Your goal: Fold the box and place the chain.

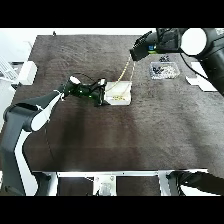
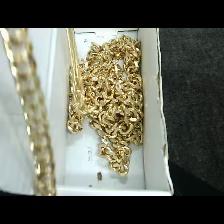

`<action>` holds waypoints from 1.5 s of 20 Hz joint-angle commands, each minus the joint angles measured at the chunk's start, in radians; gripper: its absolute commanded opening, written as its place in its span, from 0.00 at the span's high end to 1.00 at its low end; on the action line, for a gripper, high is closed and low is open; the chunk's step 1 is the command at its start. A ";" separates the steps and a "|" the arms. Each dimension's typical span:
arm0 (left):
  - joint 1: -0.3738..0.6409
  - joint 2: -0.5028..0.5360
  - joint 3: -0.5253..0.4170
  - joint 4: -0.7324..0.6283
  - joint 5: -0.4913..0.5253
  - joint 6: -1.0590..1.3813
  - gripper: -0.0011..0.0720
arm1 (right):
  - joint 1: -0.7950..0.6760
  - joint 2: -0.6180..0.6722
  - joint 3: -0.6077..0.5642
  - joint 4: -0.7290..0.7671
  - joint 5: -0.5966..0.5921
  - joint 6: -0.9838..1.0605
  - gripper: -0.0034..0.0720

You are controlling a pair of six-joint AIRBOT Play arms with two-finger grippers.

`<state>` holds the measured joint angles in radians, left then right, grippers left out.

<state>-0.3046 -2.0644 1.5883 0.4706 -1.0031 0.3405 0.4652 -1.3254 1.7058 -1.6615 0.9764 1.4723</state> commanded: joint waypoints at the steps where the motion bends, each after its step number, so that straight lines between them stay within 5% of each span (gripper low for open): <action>1: 0.000 0.000 0.000 0.000 0.000 0.000 0.50 | -0.011 0.027 0.000 -0.014 -0.007 0.009 0.94; 12: 0.000 0.000 0.000 0.000 0.000 0.000 0.50 | 0.008 0.026 -0.182 0.062 -0.029 0.010 0.94; 15: 0.000 0.000 0.000 0.000 0.000 0.000 0.50 | 0.008 0.026 -0.293 0.127 -0.109 0.010 0.94; 21: 0.000 0.000 0.000 0.000 0.000 0.000 0.50 | 0.007 -0.038 -0.575 0.162 -0.490 0.008 0.95; 27: 0.000 0.000 0.000 0.000 0.000 0.000 0.50 | 0.007 -0.135 -0.599 0.163 -0.527 -0.063 0.94; 28: 0.000 0.000 0.000 0.000 0.000 0.000 0.50 | 0.007 -0.134 -0.597 0.162 -0.526 -0.064 0.90; 29: 0.000 0.000 0.000 0.000 0.000 0.000 0.50 | 0.007 -0.134 -0.591 0.162 -0.513 -0.080 0.67; 30: 0.000 0.000 0.000 0.000 0.000 0.000 0.50 | 0.007 -0.133 -0.577 0.163 -0.486 -0.107 0.55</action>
<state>-0.3046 -2.0644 1.5883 0.4706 -1.0031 0.3405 0.4721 -1.4483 1.1217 -1.5017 0.4763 1.4162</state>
